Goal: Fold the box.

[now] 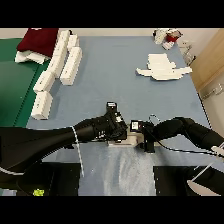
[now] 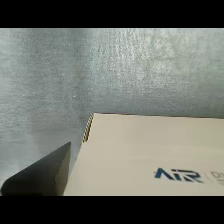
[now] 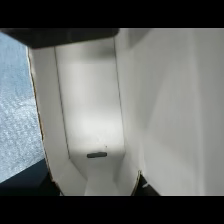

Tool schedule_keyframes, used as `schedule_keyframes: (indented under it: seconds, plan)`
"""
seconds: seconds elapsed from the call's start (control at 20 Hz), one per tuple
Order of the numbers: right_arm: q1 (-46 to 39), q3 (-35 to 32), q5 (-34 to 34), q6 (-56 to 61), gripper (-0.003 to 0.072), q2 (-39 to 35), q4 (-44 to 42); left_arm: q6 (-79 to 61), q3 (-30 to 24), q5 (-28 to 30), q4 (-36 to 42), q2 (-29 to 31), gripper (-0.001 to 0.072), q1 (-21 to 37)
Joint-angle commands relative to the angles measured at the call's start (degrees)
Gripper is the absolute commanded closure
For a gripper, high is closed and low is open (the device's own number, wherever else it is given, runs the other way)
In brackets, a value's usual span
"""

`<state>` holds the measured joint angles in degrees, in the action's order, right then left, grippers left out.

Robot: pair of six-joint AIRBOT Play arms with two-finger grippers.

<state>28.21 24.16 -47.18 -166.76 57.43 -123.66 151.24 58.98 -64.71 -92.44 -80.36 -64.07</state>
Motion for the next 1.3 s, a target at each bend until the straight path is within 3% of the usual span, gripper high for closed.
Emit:
schedule_keyframes:
  seconds: [0.0,0.15,0.45,0.5,0.55,0.8,0.95,1.1,1.25]
  plan:
    - [0.02,0.07,0.0,0.0,0.0177,0.02,0.0,-0.39,0.07,-0.31,0.0,0.02,0.0262,0.0]
    - [0.02,0.07,0.0,0.0,0.0177,0.02,0.0,-2.19,1.25,-2.73,0.02,1.57,0.0261,0.0]
    - [0.02,0.07,0.0,0.0,0.0177,0.02,0.0,-10.75,8.76,-18.23,1.14,12.35,0.0264,-0.02]
    - [0.02,0.07,0.0,0.0,0.0177,0.02,0.0,-11.17,8.81,-18.18,1.11,14.58,0.0401,-0.02]
    - [0.02,0.07,0.0,0.0,0.0177,0.02,0.0,-13.42,8.72,-17.88,1.14,16.22,0.0703,-0.02]
    - [0.02,0.07,0.0,0.0,0.0177,0.02,0.0,-26.58,8.72,-11.21,0.83,18.32,0.0694,-0.92]
    - [0.02,0.07,0.0,0.0,0.0177,0.0,0.0,-36.46,6.73,-10.21,1.36,20.79,0.0694,-1.4]
    - [0.02,0.07,0.0,0.0,0.0177,0.02,0.0,-51.04,-2.56,-5.31,2.38,30.53,0.0695,3.58]
    - [0.02,0.07,0.0,0.0,0.0177,0.02,0.0,-82.12,-12.04,1.36,12.44,39.32,0.0691,11.61]
